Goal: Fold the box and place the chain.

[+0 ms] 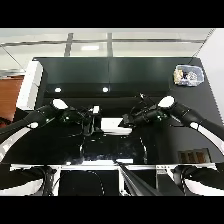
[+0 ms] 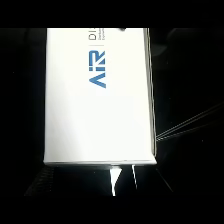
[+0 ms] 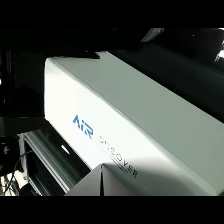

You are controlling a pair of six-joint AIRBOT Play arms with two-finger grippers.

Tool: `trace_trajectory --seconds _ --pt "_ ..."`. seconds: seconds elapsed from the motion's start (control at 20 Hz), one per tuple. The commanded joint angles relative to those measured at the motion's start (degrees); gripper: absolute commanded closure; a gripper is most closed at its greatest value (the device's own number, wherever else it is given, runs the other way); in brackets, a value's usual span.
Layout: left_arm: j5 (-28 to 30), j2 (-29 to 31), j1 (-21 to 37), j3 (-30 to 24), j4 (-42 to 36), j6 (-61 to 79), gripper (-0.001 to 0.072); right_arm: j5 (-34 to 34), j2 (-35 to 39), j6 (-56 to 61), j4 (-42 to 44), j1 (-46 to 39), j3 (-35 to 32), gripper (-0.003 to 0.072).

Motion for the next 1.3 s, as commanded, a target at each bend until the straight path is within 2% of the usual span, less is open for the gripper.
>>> trace_trajectory --seconds 0.0,0.15,0.3,0.45,0.5,0.55,0.65,0.75,0.95,1.1,1.25 --pt "-0.3 0.0 0.0 0.0 0.0 0.0 0.0353 -1.0 -0.2 -2.3 -1.2 -0.6 0.1 0.0675" --pt "-1.1 0.0 0.0 0.0 -0.1 -0.1 0.0354 7.4 1.8 -4.9 -3.1 -4.2 3.4 0.0674" --pt "-2.3 0.1 0.1 0.0 -0.1 -0.1 0.0355 18.1 7.9 -6.1 -8.3 -10.5 9.1 0.0674" --pt "-2.1 0.7 0.1 0.7 0.0 -1.0 0.0333 22.5 15.9 -6.1 -17.5 -18.9 10.5 0.0674" --pt "-2.1 1.0 0.1 1.2 0.0 -2.1 0.0196 23.5 18.3 -4.4 -22.1 -21.8 10.5 0.0674" --pt "-1.9 1.4 0.2 1.8 0.4 -3.1 -0.0011 24.6 20.3 -2.5 -25.8 -24.5 10.3 0.0674" --pt "-2.1 3.1 0.5 3.1 4.5 -7.6 -0.0011 27.6 23.2 -1.6 -30.2 -29.0 9.6 0.0674" --pt "-3.6 5.9 1.1 3.7 8.2 -10.1 -0.0011 28.5 25.4 -1.6 -30.9 -32.3 8.3 0.0674" --pt "-7.7 8.5 0.3 6.1 2.6 -11.0 -0.0011 26.9 26.2 -1.3 -30.4 -33.7 6.3 0.0674" --pt "-6.0 5.9 -5.1 9.6 1.0 -11.0 -0.0010 24.4 26.2 -1.2 -28.4 -33.7 5.2 0.0674" --pt "-6.0 -0.6 -9.7 14.3 1.0 -14.2 -0.0010 22.5 26.2 -1.0 -28.0 -33.7 4.4 0.0674"
